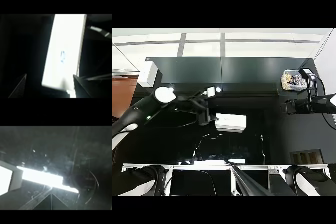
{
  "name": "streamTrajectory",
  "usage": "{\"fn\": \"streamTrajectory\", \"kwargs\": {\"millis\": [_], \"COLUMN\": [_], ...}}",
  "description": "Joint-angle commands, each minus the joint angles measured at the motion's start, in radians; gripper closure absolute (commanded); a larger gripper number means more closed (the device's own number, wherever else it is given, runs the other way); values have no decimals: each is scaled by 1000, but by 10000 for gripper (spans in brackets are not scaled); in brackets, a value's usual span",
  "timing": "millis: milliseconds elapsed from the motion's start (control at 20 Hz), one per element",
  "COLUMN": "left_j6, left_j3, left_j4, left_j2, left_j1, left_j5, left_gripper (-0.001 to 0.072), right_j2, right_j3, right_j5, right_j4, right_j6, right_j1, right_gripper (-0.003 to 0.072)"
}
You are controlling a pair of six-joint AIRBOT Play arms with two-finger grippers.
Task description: Fold the box and place the chain.
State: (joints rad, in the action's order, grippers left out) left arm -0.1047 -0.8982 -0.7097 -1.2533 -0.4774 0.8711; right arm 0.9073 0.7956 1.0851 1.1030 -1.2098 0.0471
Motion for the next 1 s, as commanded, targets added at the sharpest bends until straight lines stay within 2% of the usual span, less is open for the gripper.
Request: {"fn": "streamTrajectory", "kwargs": {"millis": [0,100,250,550,800,950], "left_j6": [-80,-128,-169,-151,-126,-124], "left_j3": [-150,-217,-245,-245,-245,-245], "left_j4": [1,-26,-49,-48,-53,-140], "left_j2": [-156,-235,-294,-315,-315,-315], "left_j1": [-111,-133,-137,-140,-144,-176], "left_j5": [4,36,76,187,184,173], "left_gripper": [5,4,4,4,-4,-4], "right_j2": [-1,-1,-1,-1,-1,-1], "right_j3": [-7,-7,-7,-7,-7,-7], "right_j5": [-32,-15,-9,-21,-25,-26], "right_j4": [-12,-8,-9,-10,-10,-10], "right_j6": [-2,-2,-2,-2,-2,-2], "right_j1": [5,5,5,5,5,5], "right_gripper": [674,674,674,674,674,674]}}
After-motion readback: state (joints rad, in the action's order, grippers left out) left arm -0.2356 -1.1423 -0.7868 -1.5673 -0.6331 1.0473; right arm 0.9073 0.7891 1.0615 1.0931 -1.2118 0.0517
